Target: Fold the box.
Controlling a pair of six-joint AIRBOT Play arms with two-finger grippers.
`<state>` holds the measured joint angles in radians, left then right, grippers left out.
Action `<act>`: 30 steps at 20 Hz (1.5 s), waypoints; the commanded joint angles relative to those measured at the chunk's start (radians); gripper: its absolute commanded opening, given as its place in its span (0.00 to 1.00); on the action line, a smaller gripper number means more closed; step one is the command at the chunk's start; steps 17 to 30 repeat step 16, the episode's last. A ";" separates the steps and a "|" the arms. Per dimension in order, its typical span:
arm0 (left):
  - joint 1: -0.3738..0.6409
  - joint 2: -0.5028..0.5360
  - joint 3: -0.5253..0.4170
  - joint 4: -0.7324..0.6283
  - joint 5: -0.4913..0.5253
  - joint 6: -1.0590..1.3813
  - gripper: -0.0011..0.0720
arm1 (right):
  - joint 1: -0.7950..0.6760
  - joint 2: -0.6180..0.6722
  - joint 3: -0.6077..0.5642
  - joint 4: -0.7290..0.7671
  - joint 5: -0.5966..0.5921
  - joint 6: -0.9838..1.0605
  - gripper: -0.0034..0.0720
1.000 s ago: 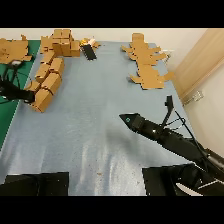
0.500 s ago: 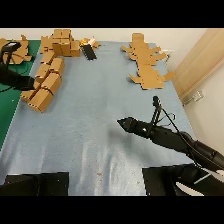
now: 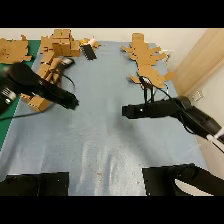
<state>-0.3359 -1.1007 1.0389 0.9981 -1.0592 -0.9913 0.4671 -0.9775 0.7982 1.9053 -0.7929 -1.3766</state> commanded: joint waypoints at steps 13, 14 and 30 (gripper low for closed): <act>-0.222 0.019 -0.126 -0.003 0.143 -0.098 0.03 | -0.009 -0.147 0.154 -0.032 -0.151 -0.056 0.05; -0.222 0.019 -0.126 -0.003 0.143 -0.098 0.03 | -0.009 -0.147 0.154 -0.032 -0.151 -0.056 0.05; -0.222 0.019 -0.126 -0.003 0.143 -0.098 0.03 | -0.009 -0.147 0.154 -0.032 -0.151 -0.056 0.05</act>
